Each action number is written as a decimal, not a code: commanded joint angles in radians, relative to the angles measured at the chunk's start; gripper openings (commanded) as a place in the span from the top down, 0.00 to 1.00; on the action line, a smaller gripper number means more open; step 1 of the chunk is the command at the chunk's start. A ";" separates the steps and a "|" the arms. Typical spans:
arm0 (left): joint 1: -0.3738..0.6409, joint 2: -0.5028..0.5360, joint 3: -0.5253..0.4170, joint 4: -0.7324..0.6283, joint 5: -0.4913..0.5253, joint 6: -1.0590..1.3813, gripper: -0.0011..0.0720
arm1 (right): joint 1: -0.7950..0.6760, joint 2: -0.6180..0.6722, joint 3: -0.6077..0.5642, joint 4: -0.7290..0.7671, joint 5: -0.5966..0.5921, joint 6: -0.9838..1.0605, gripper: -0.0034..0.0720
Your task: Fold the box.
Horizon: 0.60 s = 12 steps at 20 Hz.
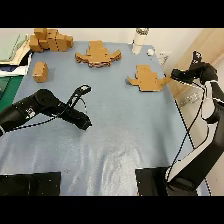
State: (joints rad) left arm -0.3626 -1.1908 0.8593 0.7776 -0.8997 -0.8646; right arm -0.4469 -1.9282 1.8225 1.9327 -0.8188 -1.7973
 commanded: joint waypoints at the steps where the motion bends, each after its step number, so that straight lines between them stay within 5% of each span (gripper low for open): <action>1: 0.001 0.000 0.000 0.000 0.000 0.000 0.97 | -0.006 -0.093 0.090 0.047 0.031 -0.082 0.38; 5: 0.001 0.000 0.000 0.000 0.000 0.000 0.97 | 0.011 -0.146 0.123 0.051 0.013 -0.124 0.40; 11: 0.001 0.000 0.000 0.000 0.000 0.000 0.97 | 0.043 -0.143 0.142 0.067 -0.072 -0.214 0.95; 12: 0.001 0.000 0.000 0.000 0.000 0.000 0.97 | 0.046 -0.134 0.142 0.075 -0.092 -0.220 0.95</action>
State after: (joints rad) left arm -0.3626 -1.1908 0.8593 0.7776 -0.8997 -0.8646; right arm -0.4133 -2.0682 1.9549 1.9907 -0.8555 -1.9789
